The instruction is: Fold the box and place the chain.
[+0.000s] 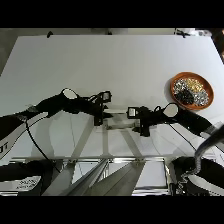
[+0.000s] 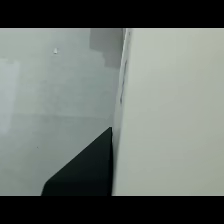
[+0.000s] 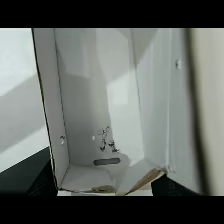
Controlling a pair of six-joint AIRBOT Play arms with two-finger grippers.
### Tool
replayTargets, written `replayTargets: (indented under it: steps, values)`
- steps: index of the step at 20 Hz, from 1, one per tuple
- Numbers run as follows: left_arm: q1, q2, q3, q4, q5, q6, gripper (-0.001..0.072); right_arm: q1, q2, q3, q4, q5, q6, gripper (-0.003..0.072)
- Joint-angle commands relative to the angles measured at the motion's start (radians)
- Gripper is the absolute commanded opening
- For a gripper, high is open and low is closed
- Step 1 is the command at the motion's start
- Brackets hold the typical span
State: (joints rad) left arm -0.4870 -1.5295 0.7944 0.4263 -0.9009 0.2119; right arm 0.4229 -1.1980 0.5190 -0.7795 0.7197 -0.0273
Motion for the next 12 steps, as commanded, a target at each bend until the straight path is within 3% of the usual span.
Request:
replayTargets:
  steps: [1,7,9,11,12]
  values:
    - [-0.001,0.000,0.000,0.009,-0.008,0.001,0.0012,-0.031,0.000,0.001,-0.044,-0.051,-0.039,0.0407]
    - [-0.001,0.000,0.000,0.009,-0.008,0.001,0.0012,-0.050,0.000,0.001,-0.047,-0.051,-0.068,0.0410]
    - [-0.001,0.000,0.000,0.009,-0.008,0.001,0.0012,-0.046,0.000,0.001,-0.047,-0.045,-0.068,0.0450]
    - [-0.001,0.000,0.000,0.009,-0.008,0.001,0.0012,-0.046,0.000,0.001,-0.046,-0.043,-0.068,0.0719]
    - [-0.001,0.000,0.000,0.009,-0.008,0.001,0.0012,-0.046,0.000,0.001,-0.043,-0.043,-0.068,0.0714]
